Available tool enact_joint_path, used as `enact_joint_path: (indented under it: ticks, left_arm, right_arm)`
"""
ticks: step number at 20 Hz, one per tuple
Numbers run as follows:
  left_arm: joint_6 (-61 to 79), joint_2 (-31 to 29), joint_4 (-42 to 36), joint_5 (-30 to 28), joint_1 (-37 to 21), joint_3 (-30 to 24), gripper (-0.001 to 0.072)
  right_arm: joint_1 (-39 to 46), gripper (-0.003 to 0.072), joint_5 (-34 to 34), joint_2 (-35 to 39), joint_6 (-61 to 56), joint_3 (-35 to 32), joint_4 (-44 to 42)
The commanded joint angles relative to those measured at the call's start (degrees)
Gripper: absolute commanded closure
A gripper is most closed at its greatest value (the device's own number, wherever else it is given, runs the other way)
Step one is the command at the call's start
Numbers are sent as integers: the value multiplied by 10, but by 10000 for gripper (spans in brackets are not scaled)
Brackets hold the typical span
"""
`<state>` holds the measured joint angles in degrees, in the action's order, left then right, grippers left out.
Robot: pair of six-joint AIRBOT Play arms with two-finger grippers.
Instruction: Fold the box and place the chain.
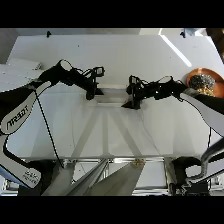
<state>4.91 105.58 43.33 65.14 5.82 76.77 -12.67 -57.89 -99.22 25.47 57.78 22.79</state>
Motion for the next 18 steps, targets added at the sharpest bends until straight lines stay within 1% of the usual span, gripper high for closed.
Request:
enact_joint_path:
  ticks: [1,15,16,17,18]
  left_arm:
    - [0,0,0,0,-1,0,694]
    - [0,0,0,0,-1,0,694]
    - [0,0,0,0,-1,0,694]
    - [0,0,0,0,-1,0,694]
    - [0,0,0,0,-1,0,694]
  right_arm:
    - [-1,-26,3,0,-2,1,3]
    - [-1,-23,0,0,-2,1,3]
    - [-1,-19,0,0,-2,1,3]
    - [-1,16,0,0,-2,1,3]
    - [-1,32,0,0,-2,1,3]
